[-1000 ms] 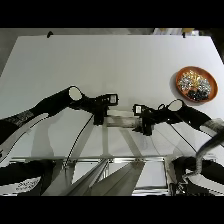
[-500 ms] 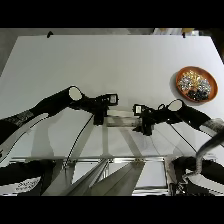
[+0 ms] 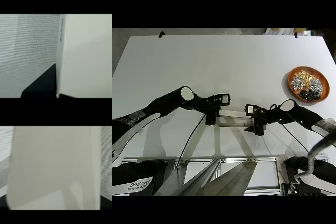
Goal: Fold the box and place the chain.
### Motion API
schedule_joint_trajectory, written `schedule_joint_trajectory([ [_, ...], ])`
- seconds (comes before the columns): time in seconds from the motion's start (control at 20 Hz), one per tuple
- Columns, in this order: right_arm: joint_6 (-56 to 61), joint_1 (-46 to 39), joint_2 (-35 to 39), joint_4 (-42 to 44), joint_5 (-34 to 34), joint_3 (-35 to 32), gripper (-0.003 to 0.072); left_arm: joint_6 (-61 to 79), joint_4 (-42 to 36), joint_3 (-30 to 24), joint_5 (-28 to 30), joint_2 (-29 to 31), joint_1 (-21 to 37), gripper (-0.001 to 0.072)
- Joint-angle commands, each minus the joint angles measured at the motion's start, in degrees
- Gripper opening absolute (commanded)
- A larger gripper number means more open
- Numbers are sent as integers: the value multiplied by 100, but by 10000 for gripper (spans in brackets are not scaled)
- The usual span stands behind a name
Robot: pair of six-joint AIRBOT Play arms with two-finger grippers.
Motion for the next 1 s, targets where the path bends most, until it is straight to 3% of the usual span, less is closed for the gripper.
schedule_joint_trajectory([
  [0.0,-2,7,-2,0,11,-4,408,0,0,0,2,-2,0,11],
  [0.4,-2,7,-2,0,11,-4,408,-2,24,0,-107,-2,17,12],
  [0.45,-2,7,-2,0,11,-4,408,-2,26,0,-122,9,17,41],
  [0.5,-2,7,-2,-2,11,-4,408,-2,26,0,-175,31,17,133],
  [0.55,-2,7,-2,0,11,-4,408,-11,26,0,-197,74,17,276],
  [0.7,-2,7,-2,0,9,-4,408,-387,197,0,-240,343,31,520],
  [0.95,-2,7,-2,0,9,-4,408,-1773,1679,0,-581,1222,72,478],
])
